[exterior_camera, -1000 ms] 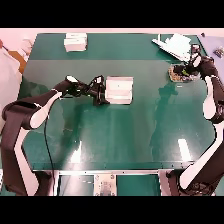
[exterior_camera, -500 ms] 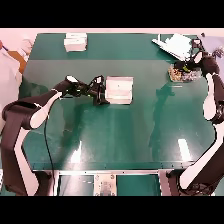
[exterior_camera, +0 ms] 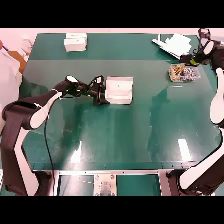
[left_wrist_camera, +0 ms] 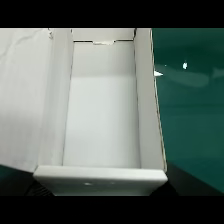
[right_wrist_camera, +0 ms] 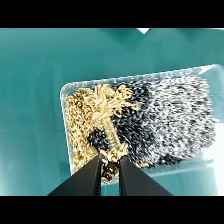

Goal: Fold the box and place the chain.

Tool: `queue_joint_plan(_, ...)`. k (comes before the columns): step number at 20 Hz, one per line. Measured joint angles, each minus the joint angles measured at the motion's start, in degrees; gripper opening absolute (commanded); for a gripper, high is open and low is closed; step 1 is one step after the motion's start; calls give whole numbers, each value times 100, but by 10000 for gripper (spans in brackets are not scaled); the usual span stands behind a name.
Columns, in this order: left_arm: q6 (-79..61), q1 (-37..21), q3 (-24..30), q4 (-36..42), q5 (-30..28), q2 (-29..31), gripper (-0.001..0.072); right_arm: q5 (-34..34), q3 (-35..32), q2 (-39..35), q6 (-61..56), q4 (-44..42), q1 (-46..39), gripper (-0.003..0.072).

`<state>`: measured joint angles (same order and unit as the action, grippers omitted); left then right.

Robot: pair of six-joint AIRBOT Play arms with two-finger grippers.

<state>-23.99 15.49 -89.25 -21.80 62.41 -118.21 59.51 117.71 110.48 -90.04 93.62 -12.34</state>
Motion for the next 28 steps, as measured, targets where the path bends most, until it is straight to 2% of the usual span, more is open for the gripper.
queue_joint_plan(9,-2,0,0,0,0,0,362,420,0,-946,181,35,50,8)
queue_joint_plan(19,-2,0,0,0,0,0,362,455,0,-1670,387,48,352,8)
queue_joint_plan(28,-2,0,0,0,-2,0,362,452,0,-2761,632,50,857,8)
